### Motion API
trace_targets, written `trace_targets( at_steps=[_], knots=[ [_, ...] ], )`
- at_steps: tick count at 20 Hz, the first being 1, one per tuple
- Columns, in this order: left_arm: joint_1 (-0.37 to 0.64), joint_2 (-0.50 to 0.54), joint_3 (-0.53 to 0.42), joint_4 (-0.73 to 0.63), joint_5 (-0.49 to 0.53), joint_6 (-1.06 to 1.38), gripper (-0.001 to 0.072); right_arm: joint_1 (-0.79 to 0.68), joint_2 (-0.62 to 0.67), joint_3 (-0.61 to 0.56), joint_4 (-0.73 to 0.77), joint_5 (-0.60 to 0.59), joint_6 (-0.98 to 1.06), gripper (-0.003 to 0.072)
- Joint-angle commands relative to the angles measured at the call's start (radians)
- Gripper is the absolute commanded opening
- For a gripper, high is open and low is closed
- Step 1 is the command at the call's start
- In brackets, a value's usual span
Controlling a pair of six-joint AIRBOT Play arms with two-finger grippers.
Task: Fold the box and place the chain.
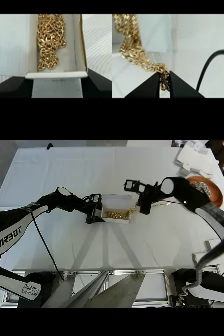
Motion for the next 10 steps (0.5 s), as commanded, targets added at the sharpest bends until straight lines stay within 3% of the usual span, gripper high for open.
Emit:
trace_targets(
  at_steps=[1,5,10],
  knots=[
    [0.000,0.000,0.000,0.000,0.000,0.000,0.0278,0.001,0.141,0.000,0.097,0.034,0.051,0.0009],
    [0.000,0.000,0.000,0.000,0.000,0.000,0.0278,0.067,0.204,0.001,0.241,0.035,0.050,0.0009],
    [0.000,0.000,0.000,0.000,0.000,0.000,0.0278,0.211,0.168,0.001,0.247,-0.072,0.052,0.0009]
  ],
)
